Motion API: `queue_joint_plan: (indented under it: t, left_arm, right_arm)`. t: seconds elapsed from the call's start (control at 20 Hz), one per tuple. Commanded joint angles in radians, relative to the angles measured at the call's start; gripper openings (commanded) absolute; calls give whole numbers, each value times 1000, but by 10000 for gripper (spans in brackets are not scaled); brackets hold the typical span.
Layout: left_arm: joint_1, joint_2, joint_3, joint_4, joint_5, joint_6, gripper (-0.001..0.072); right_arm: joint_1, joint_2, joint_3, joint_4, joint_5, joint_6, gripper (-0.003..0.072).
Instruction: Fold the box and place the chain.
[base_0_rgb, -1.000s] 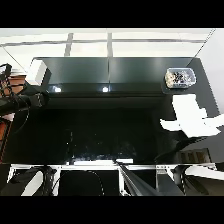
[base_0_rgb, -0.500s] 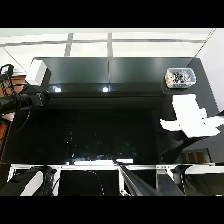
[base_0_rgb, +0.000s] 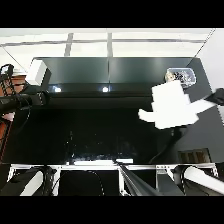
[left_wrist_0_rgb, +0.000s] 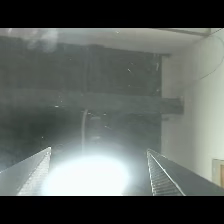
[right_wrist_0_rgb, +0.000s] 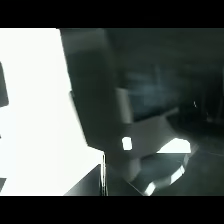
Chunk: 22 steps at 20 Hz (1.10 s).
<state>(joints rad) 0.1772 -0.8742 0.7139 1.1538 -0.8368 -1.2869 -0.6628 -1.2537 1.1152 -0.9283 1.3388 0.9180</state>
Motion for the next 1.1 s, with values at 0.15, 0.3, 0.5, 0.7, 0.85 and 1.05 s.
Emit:
queue_joint_plan:
  t: [0.15, 0.3, 0.5, 0.7, 0.85, 1.05]
  left_arm:
    - [-134, -67, 0, -212, -59, 113, 702]
    - [-246, -213, 30, -388, -47, 160, 697]
    - [-262, -486, 160, -546, -222, 217, 697]
    - [-258, -676, 264, -700, -228, 291, 695]
    - [-298, -792, 386, -636, -322, 285, 694]
    - [-307, -917, 463, -634, -592, 414, 601]
  right_arm:
    - [517, 355, -443, 266, -508, 159, 17]
    - [776, 350, -564, 383, -821, 160, 17]
    - [929, 333, -582, 391, -874, 163, 18]
    - [960, 329, -582, 389, -796, 163, 18]
    - [971, 329, -582, 390, -782, 162, 17]
    - [970, 329, -581, 385, -785, 144, 17]
